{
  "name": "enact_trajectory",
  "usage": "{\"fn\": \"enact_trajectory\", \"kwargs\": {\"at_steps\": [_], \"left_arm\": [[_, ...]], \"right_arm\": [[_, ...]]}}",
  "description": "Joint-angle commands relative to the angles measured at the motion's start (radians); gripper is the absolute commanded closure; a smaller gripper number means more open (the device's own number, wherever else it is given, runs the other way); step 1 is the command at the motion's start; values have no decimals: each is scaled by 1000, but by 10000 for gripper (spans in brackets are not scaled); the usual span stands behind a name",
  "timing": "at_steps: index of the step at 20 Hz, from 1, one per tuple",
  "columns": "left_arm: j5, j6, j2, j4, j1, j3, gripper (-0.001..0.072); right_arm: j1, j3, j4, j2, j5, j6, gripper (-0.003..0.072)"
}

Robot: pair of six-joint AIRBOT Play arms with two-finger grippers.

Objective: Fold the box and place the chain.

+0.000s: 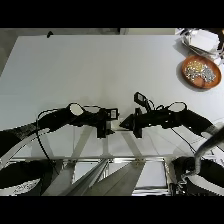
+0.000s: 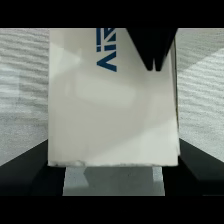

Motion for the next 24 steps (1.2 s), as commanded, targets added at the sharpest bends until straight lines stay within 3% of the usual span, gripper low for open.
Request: {"fn": "enact_trajectory", "kwargs": {"at_steps": [1, 9, 16, 20, 24], "left_arm": [[0, 0, 1, 0, 0, 0, 390], [0, 0, 1, 0, 0, 0, 390], [0, 0, 1, 0, 0, 0, 390], [0, 0, 1, 0, 0, 0, 390], [0, 0, 1, 0, 0, 0, 390]], "right_arm": [[-1, -20, 7, -6, -19, -37, 680], [58, -21, 10, -128, -43, -47, 680], [64, -21, 0, -137, -51, -47, 680], [64, -20, 0, -68, -77, -47, 679], [64, -6, -4, 92, -108, -37, 679]]}}
